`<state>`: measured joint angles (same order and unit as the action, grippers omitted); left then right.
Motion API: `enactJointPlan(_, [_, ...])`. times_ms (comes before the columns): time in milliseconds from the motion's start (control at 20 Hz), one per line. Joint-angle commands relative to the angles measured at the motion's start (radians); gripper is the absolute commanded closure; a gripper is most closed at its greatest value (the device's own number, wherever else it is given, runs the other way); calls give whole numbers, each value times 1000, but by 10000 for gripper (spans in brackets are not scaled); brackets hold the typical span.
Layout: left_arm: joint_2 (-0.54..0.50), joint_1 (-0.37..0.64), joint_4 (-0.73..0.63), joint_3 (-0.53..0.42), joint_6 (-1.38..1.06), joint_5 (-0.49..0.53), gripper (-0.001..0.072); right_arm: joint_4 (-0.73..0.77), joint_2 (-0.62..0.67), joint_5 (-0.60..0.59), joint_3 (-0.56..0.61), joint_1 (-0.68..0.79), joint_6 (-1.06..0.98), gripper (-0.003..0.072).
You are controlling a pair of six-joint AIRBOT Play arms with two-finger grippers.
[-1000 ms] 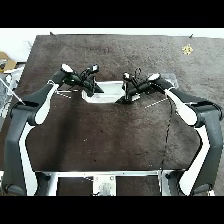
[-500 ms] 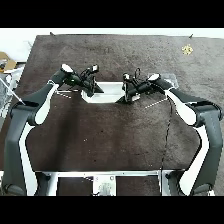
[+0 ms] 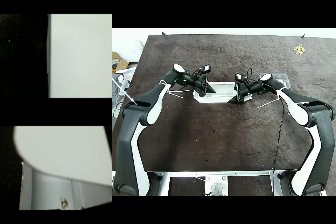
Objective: Fold the box and place the chain.
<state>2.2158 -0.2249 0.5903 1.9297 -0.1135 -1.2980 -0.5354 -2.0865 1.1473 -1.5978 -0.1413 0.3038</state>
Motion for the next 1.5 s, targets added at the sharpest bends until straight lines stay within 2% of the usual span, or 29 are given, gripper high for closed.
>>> enactJointPlan(0, [1,-1,0,0,0,0,700,1,-1,-10,0,-1,-1,295])
enactJointPlan(900, [1,-1,-9,0,1,-3,699,1,-1,-10,0,-1,-1,295])
enactJointPlan(950, [0,-1,-15,0,0,-5,634,1,-1,-10,0,-1,-1,296])
enactJointPlan(1000, [0,-1,-28,0,5,-3,387,1,-1,-10,0,-1,-1,295])
enactJointPlan(1050, [-2,-1,-31,2,8,-5,350,1,-1,-10,0,-1,-1,295])
enactJointPlan(1250, [-37,12,-29,3,73,-48,351,1,-1,-10,0,-1,-1,295])
enactJointPlan(1450, [-94,90,7,2,151,-142,351,1,-1,-10,0,-1,-1,296])
